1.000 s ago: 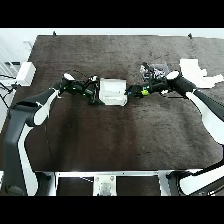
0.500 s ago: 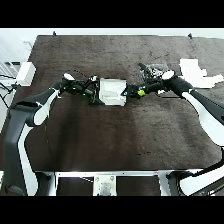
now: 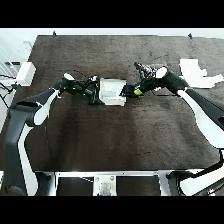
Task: Fold the box and place the chain.
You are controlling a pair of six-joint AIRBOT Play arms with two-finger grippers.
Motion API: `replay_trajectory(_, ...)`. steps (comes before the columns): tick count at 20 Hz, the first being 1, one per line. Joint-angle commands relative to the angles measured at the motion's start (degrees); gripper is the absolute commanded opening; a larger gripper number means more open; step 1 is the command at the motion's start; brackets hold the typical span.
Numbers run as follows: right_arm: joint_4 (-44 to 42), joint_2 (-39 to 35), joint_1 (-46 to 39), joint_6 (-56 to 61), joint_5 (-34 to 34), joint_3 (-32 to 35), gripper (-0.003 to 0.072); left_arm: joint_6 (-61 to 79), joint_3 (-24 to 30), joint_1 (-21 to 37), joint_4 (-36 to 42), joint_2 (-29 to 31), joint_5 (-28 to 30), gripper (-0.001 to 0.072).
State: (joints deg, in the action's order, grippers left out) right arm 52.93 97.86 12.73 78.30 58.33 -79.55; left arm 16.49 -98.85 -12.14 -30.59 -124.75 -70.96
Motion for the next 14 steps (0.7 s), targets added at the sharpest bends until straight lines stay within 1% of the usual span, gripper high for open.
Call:
replay_trajectory(1,4.5,0.5,1.8,4.3,-1.7,-0.8,0.0522,0.0,0.0,0.0,0.0,0.0,0.0,0.0459)
replay_trajectory(6,10.6,3.6,4.8,11.0,-1.7,-4.9,0.0521,0.0,0.0,0.0,0.0,0.0,0.0,0.0459)
replay_trajectory(9,18.5,4.7,6.7,18.2,-0.3,-7.9,0.0521,0.0,0.0,0.0,0.0,0.0,0.0,0.0459)
replay_trajectory(14,19.8,6.1,7.9,22.0,2.0,-10.4,0.0521,0.0,0.0,0.0,0.0,0.0,0.0,0.0459)
